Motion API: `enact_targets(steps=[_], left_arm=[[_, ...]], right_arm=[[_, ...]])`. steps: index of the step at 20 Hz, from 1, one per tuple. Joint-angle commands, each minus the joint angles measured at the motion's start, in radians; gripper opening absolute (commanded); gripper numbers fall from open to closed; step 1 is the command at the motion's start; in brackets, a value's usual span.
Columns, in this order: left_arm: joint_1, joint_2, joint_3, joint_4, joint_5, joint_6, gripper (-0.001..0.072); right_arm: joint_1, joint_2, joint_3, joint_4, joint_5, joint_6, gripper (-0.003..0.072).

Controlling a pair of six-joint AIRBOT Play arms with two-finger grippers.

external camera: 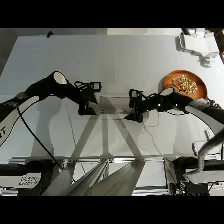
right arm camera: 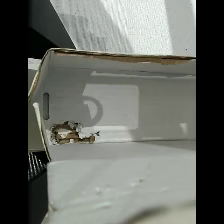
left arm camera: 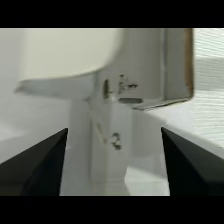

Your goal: Fold the box and place the chain.

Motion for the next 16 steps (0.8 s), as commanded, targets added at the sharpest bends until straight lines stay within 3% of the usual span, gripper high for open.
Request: enact_targets(steps=[1,8,13,16], left_arm=[[-0.013,-0.01,0.0,-0.001,-0.06,0.027,0.051],[-0.017,-0.01,0.0,-0.014,-0.069,0.087,0.0476],[-0.017,-0.01,0.0,-0.023,-0.029,0.132,0.037],[-0.017,-0.01,0.0,-0.071,-0.008,0.132,0.021]], right_arm=[[0.0,0.0,0.001,0.0,0.0,0.0,0.0499],[0.0,0.0,0.001,0.0,0.0,0.0,0.0499],[0.0,0.0,0.001,0.0,0.0,0.0,0.0499],[0.0,0.0,0.001,0.0,0.0,0.0,0.0499]])
